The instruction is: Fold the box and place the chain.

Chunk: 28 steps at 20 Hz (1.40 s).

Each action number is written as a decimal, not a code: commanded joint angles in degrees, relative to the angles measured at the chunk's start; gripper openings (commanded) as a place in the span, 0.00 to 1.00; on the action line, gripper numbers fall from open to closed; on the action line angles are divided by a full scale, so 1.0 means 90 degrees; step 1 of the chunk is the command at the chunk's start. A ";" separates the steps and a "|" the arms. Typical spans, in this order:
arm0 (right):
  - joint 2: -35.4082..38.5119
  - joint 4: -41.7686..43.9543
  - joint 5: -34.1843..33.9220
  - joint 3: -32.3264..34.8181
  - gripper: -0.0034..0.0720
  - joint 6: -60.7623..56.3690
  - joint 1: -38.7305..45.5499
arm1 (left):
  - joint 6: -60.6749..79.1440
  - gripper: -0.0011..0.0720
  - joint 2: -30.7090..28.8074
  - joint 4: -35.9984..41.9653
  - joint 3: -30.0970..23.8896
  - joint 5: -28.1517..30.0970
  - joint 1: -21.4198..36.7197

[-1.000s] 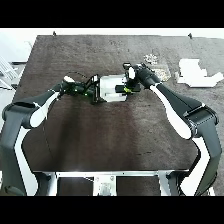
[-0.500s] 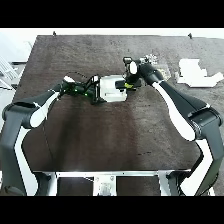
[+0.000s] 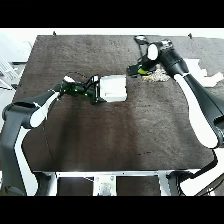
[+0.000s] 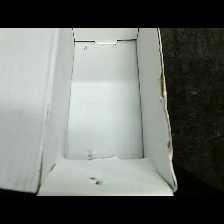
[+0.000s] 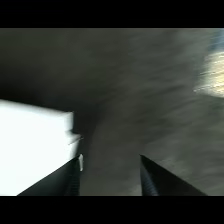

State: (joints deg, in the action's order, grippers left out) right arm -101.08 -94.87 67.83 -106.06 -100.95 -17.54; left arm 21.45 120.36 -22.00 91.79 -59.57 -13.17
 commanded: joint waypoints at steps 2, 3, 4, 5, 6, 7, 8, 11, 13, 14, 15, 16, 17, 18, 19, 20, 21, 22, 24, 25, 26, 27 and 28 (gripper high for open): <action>-0.0374 0.0454 -0.0933 -0.0005 0.59 0.0476 0.1010 | 0.0000 0.66 0.0002 0.0000 0.0002 0.0000 0.0000; -0.0515 0.0850 -0.1032 -0.0005 0.59 0.0726 0.1231 | 0.0000 0.66 0.0002 0.0000 0.0002 0.0000 0.0000; -0.0651 0.1073 -0.1081 -0.0005 0.59 0.0908 0.1394 | 0.0000 0.66 0.0000 0.0000 0.0002 0.0000 0.0000; -0.0755 0.1163 -0.1088 -0.0005 0.59 0.1035 0.1518 | 0.0000 0.66 0.0002 0.0000 0.0002 0.0000 0.0000; -0.0845 0.1166 -0.1088 -0.0005 0.59 0.1129 0.1605 | 0.0000 0.66 0.0000 0.0000 0.0002 0.0000 0.0000; -0.0930 0.1171 -0.1112 -0.0005 0.59 0.1243 0.1678 | 0.0000 0.66 0.0002 0.0000 0.0002 0.0002 0.0000; -0.1001 0.1171 -0.1141 -0.0005 0.59 0.1307 0.1729 | 0.0000 0.66 0.0002 0.0000 0.0002 0.0000 0.0000; -0.1154 0.1265 -0.1243 -0.0015 0.59 0.1484 0.1817 | 0.0000 0.66 0.0000 0.0000 0.0002 0.0000 0.0000; -0.1248 0.1467 -0.1387 -0.0032 0.59 0.1666 0.1846 | 0.0000 0.66 0.0002 0.0000 0.0002 0.0000 0.0000; -0.1297 0.1613 -0.1489 -0.0034 0.59 0.1773 0.1860 | 0.0000 0.66 0.0000 0.0000 0.0000 0.0000 0.0000; -0.1360 0.1814 -0.1545 -0.0066 0.59 0.1885 0.1885 | 0.0000 0.66 0.0000 0.0000 0.0002 0.0000 0.0000; -0.1445 0.2028 -0.1547 -0.0119 0.59 0.2016 0.1894 | 0.0000 0.66 0.0000 0.0000 0.0002 0.0000 0.0000; -0.1506 0.2178 -0.1537 -0.0165 0.59 0.2118 0.1911 | 0.0000 0.66 0.0002 0.0000 0.0002 0.0000 0.0000; -0.1564 0.2261 -0.1535 -0.0182 0.58 0.2127 0.1933 | 0.0000 0.66 0.0000 0.0000 0.0002 0.0000 0.0000; -0.1615 0.2283 -0.1508 -0.0189 0.54 0.2127 0.1933 | 0.0000 0.66 0.0000 0.0000 0.0002 0.0000 0.0000; -0.1656 0.2280 -0.1474 -0.0189 0.54 0.2127 0.1933 | 0.0000 0.66 0.0002 0.0000 0.0002 0.0000 0.0000; -0.1685 0.2280 -0.1462 -0.0189 0.53 0.2127 0.1933 | 0.0000 0.66 0.0002 0.0000 0.0002 -0.0002 0.0000; -0.1710 0.2280 -0.1462 -0.0189 0.46 0.2130 0.1933 | 0.0000 0.66 0.0002 0.0000 0.0002 0.0000 0.0000; -0.1710 0.2278 -0.1464 -0.0226 0.12 0.2130 0.1933 | 0.0000 0.66 0.0002 0.0000 0.0002 0.0002 0.0000; -0.1702 0.2273 -0.1455 -0.0277 0.06 0.2127 0.1933 | 0.0000 0.66 0.0002 0.0000 0.0002 0.0000 0.0000; -0.1690 0.2259 -0.1409 -0.0367 0.06 0.2127 0.1931 | 0.0000 0.66 0.0002 0.0000 0.0002 0.0000 0.0000; -0.1647 0.2254 -0.1389 -0.0447 0.06 0.2127 0.1931 | -0.0002 0.66 0.0000 0.0000 0.0002 0.0000 0.0000; -0.1564 0.2234 -0.1392 -0.0515 0.06 0.2125 0.1931 | -0.0002 0.66 0.0000 0.0000 0.0002 0.0000 0.0000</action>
State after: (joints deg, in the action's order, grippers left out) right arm -115.94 -74.81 55.44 -109.27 -81.93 -0.16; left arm 21.43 120.36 -21.98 91.79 -59.57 -13.17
